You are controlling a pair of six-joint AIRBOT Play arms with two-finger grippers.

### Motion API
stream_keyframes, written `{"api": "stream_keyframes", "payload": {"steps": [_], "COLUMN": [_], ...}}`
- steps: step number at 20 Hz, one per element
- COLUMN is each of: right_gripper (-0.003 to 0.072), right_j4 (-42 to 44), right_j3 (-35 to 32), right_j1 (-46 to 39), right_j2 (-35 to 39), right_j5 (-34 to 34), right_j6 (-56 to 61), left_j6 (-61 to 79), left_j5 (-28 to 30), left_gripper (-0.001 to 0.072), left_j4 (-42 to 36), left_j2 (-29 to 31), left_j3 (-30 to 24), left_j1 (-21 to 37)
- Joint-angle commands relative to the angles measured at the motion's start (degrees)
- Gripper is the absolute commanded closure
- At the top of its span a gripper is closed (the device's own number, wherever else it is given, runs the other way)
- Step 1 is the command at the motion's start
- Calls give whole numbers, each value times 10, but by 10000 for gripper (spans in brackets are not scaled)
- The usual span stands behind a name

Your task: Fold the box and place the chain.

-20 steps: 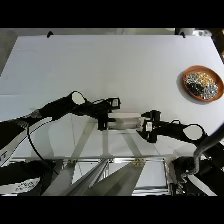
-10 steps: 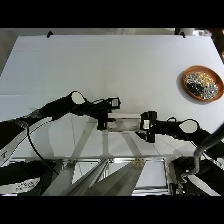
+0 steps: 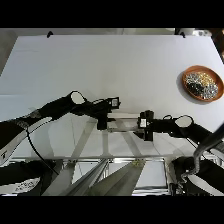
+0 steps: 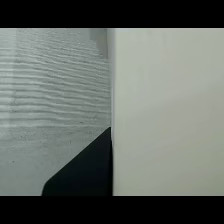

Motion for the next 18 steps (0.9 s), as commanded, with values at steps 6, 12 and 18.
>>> {"api": "stream_keyframes", "payload": {"steps": [6, 12, 18], "right_gripper": [99, 251, 251], "right_j4": [13, 22, 55], "right_j3": [11, 11, 11], "right_j1": [0, 0, 0], "right_j2": [-35, -35, -35], "right_j5": [7, 7, 7], "right_j6": [-16, -16, -16], "left_j6": [0, 0, 0], "left_j5": [1, 1, 1], "left_gripper": [695, 695, 695], "left_j4": [-1, -1, -1], "left_j2": [0, 0, 0], "left_j3": [0, 0, 0], "left_j1": [0, 0, 0]}}
